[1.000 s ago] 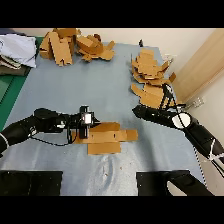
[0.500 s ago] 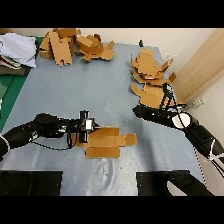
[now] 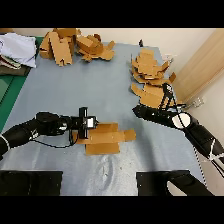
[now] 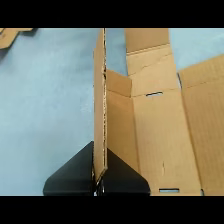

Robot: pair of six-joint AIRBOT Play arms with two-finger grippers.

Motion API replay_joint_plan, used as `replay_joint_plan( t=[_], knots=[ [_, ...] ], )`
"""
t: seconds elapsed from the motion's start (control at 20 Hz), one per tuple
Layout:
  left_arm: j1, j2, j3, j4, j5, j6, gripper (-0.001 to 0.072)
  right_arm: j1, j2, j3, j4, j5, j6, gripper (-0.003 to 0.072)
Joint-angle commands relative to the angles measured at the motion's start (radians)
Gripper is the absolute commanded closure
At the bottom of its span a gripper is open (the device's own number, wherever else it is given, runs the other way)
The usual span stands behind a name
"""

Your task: Fold the box.

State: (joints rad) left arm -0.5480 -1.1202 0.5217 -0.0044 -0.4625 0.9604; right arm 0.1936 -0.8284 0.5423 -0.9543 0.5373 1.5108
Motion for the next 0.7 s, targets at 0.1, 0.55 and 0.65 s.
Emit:
replay_joint_plan(
  t=[0.1,0.55,0.65],
  knots=[
    [0.005,0.002,0.037,-0.01,0.035,0.064,0.0694,0.001,0.001,0.001,0.001,0.0,-0.001,0.0455],
    [0.007,-0.004,-0.014,-0.176,-0.099,0.174,0.0694,0.001,0.0,0.001,0.0,-0.005,-0.001,0.0455],
    [0.007,-0.005,-0.039,-0.177,-0.158,0.173,0.0695,0.001,0.0,0.001,0.0,-0.006,-0.001,0.0455]
  ],
)
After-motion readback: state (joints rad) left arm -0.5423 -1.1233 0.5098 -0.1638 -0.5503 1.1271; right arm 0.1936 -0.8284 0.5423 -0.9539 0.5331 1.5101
